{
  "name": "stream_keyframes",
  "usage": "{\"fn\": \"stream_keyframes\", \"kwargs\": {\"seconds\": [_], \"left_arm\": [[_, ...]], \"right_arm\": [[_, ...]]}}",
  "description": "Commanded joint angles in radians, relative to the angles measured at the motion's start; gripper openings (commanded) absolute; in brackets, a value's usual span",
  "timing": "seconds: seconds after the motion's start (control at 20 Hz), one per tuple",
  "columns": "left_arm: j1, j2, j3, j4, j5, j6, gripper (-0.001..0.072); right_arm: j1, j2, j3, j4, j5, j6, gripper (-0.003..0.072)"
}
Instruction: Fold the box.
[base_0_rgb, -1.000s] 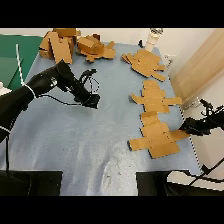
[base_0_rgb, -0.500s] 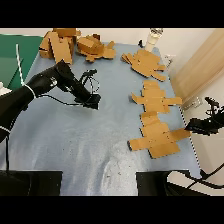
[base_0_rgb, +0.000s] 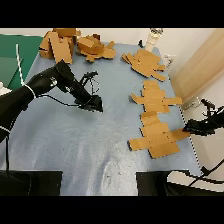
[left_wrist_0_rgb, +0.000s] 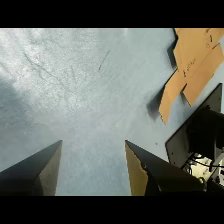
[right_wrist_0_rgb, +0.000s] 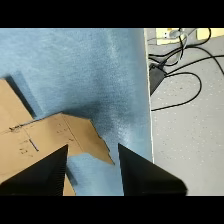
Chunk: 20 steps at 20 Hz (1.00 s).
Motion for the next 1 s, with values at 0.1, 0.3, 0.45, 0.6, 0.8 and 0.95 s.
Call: {"fn": "stream_keyframes", "kwargs": {"seconds": [0.1, 0.3, 0.45, 0.6, 0.8, 0.95], "left_arm": [[0.0, 0.0, 0.001, -0.055, -0.019, 0.013, 0.0605], [0.002, 0.0, 0.001, -0.067, -0.031, 0.075, 0.0605], [0.002, 0.0, 0.001, -0.067, -0.042, 0.082, 0.0604], [0.017, 0.0, 0.001, -0.066, -0.039, 0.092, 0.0604], [0.134, -0.002, 0.001, -0.065, -0.083, 0.076, 0.0605], [0.254, -0.001, -0.011, -0.066, -0.163, 0.07, 0.0605]], "right_arm": [[0.017, -0.032, -0.02, 0.066, 0.027, -0.01, 0.0487], [0.069, -0.032, -0.084, 0.058, 0.001, -0.01, 0.0436], [0.134, -0.019, -0.106, 0.059, 0.051, -0.008, 0.0195], [0.231, 0.019, -0.105, 0.07, 0.096, -0.002, 0.0003], [0.392, 0.096, -0.105, 0.188, 0.077, 0.047, 0.0002], [0.536, 0.127, -0.105, 0.362, 0.015, 0.071, 0.0002]]}}
